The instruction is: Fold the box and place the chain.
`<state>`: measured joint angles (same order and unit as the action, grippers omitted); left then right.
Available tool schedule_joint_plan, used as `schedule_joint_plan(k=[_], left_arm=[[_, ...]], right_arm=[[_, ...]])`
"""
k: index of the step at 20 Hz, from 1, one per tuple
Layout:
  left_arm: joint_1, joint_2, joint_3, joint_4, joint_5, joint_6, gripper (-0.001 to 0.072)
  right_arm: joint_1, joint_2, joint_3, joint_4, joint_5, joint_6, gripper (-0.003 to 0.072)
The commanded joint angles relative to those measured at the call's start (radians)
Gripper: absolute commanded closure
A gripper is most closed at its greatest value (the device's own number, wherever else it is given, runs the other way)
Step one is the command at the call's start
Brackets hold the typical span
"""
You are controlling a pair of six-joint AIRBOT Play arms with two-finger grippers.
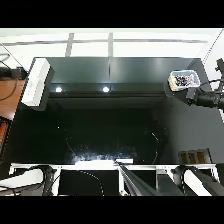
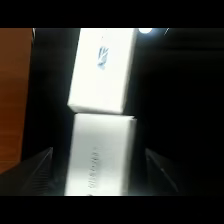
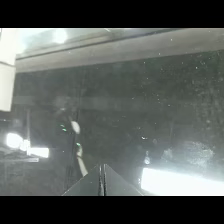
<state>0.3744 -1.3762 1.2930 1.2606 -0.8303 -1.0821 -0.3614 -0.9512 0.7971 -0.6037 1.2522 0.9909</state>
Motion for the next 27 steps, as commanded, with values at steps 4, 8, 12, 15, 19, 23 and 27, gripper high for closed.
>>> schedule_joint_plan(k=[4, 8, 12, 15, 19, 23, 27], left_arm=[[-0.079, 0.235, -0.044, -0.263, -0.394, -0.053, 0.0684], [-0.310, 0.527, -0.399, -0.293, -0.114, -0.084, 0.0684], [-0.381, 0.665, -0.626, -0.295, 0.031, -0.107, 0.0682], [-0.380, 0.670, -0.662, -0.293, 0.004, -0.108, 0.0681], [-0.380, 0.669, -0.668, -0.294, 0.016, -0.108, 0.0681], [-0.380, 0.669, -0.668, -0.294, 0.015, -0.108, 0.0681], [-0.380, 0.669, -0.668, -0.294, 0.015, -0.108, 0.0681]], right_arm=[[0.000, 0.050, 0.000, -0.248, -0.031, 0.040, 0.0650], [0.000, 0.229, -0.082, -0.448, -0.202, 0.075, 0.0650], [0.000, 0.255, -0.164, -0.437, -0.227, 0.090, 0.0652], [0.000, 0.255, -0.164, -0.438, -0.217, 0.090, 0.0651], [0.000, 0.255, -0.164, -0.438, -0.217, 0.090, 0.0651], [0.000, 0.255, -0.164, -0.438, -0.217, 0.090, 0.0651], [0.000, 0.255, -0.164, -0.438, -0.217, 0.090, 0.0651]])
